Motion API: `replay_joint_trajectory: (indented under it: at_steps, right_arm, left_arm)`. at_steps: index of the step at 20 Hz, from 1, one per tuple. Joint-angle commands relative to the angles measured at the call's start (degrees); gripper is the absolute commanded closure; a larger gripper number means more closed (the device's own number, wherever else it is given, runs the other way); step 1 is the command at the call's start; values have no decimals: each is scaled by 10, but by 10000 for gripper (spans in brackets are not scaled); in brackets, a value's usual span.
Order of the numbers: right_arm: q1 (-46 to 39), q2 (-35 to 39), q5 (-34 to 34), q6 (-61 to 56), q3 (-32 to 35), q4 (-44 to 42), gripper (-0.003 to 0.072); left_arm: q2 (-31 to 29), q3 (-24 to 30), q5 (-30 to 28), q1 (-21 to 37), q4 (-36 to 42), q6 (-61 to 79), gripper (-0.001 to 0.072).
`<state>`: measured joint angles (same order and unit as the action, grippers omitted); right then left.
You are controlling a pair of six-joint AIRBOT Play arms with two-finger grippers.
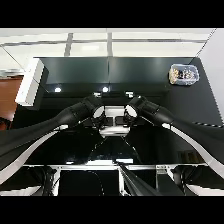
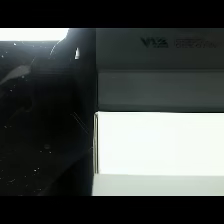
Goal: Fold the box and place the chain.
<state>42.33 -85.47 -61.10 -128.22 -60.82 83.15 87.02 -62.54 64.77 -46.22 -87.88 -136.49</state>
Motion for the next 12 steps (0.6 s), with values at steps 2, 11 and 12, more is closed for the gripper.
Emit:
replay_joint_trajectory:
  at_steps: [2, 11, 12]
  right_arm:
    - [-12, 60, -23, 53, -2, -2, 303]
    - [-200, 247, 23, 108, 38, 392, 299]
    - [-256, 238, 104, 106, 59, 369, 18]
  left_arm:
    - [0, 0, 0, 0, 0, 0, 683]
    - [0, 0, 0, 0, 0, 0, 683]
    - [0, 0, 0, 0, 0, 0, 683]
